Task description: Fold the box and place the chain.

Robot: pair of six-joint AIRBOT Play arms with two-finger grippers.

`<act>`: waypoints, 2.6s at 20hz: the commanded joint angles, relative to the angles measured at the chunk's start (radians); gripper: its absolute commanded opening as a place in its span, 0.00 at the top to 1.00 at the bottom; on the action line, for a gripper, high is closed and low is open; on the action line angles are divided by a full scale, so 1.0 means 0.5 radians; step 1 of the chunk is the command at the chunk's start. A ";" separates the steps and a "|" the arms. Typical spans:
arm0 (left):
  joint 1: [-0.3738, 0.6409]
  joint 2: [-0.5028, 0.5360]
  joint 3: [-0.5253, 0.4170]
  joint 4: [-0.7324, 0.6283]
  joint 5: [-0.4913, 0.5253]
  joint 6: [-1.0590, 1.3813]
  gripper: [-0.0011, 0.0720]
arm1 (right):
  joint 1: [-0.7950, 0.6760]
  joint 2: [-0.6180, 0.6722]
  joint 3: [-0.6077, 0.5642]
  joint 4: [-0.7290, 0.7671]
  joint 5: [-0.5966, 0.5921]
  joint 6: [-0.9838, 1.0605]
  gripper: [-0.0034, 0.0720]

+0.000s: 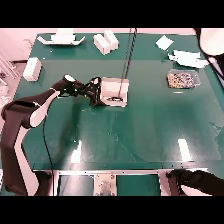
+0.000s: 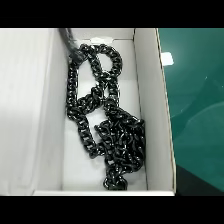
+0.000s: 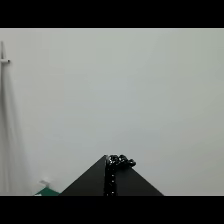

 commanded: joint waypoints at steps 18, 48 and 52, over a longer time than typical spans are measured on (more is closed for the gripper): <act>0.002 0.002 0.002 0.001 0.000 0.000 0.44 | 0.224 -0.060 0.135 -0.012 0.140 0.055 0.94; 0.002 0.002 0.002 0.001 0.001 0.000 0.44 | 0.072 -0.117 -1.325 0.050 0.459 0.743 0.23; 0.002 0.002 0.002 0.001 0.001 0.000 0.44 | -0.146 -0.054 -1.326 -0.181 1.022 0.671 0.23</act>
